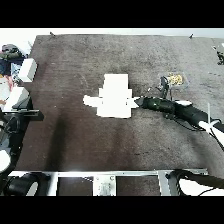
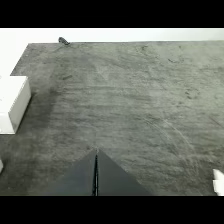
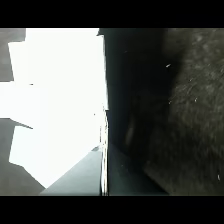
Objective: Fold the box and place the chain.
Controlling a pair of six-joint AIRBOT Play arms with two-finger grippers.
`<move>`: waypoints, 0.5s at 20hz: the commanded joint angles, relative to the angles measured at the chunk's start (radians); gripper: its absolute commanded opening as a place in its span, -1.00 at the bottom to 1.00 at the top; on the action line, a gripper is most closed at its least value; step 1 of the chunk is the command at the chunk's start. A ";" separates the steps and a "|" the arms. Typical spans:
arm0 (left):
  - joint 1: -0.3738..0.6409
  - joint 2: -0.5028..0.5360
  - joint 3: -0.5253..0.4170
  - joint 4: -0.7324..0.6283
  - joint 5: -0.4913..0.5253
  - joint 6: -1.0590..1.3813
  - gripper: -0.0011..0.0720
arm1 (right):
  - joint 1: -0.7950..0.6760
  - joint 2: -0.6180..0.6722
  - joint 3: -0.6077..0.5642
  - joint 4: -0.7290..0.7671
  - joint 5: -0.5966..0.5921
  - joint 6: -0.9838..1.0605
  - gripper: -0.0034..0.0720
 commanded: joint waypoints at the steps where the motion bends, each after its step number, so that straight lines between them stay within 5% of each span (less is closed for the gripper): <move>1: -0.001 0.001 0.000 0.008 -0.070 0.011 -0.16 | 0.054 -0.080 0.059 0.008 -0.034 -0.049 -0.89; 2: -0.001 0.001 0.001 0.017 -0.103 0.023 0.95 | 0.056 -0.097 0.077 0.009 -0.029 -0.049 -0.89; 3: -0.001 -0.002 0.005 0.018 -0.137 0.026 0.80 | 0.059 -0.107 0.087 0.009 -0.023 -0.049 -0.89; 6: -0.001 -0.050 0.055 0.019 -0.263 0.027 0.80 | 0.060 -0.114 0.092 0.009 -0.012 -0.048 -0.89; 10: -0.001 -0.317 0.249 0.019 -0.354 0.025 0.80 | 0.060 -0.114 0.092 0.008 -0.002 -0.048 -0.89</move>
